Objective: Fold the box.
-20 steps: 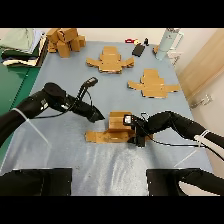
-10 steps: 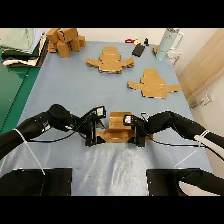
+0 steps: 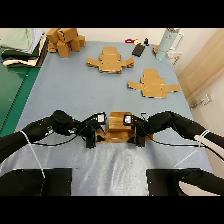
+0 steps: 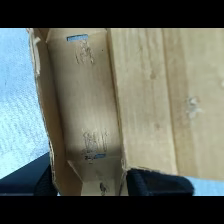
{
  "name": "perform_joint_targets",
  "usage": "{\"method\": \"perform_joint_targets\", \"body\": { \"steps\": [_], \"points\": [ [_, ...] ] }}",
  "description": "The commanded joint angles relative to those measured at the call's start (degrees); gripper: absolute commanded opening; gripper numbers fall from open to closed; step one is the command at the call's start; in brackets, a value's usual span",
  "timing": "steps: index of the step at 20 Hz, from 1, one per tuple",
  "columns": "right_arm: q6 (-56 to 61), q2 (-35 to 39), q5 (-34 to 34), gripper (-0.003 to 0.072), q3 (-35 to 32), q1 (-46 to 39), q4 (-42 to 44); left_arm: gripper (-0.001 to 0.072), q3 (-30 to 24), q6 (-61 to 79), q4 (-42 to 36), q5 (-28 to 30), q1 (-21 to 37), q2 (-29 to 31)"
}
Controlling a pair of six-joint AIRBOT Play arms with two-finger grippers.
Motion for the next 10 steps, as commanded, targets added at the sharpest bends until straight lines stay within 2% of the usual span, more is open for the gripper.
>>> {"method": "perform_joint_targets", "body": {
  "steps": [1,7,10],
  "points": [
    [0.0,0.0,0.0,0.0503,0.0,0.0,0.0,0.0214,0.3,0.5,-1.5,0.7,-1.4,-0.7],
    [0.0,0.0,0.0,0.0503,0.0,0.0,0.0,0.0213,1.5,2.1,-4.5,1.4,-3.3,-3.6],
    [0.0,0.0,0.0,0.0503,0.0,0.0,0.0,0.0213,1.8,2.1,-4.5,4.7,-4.3,-4.2]
  ]
}}
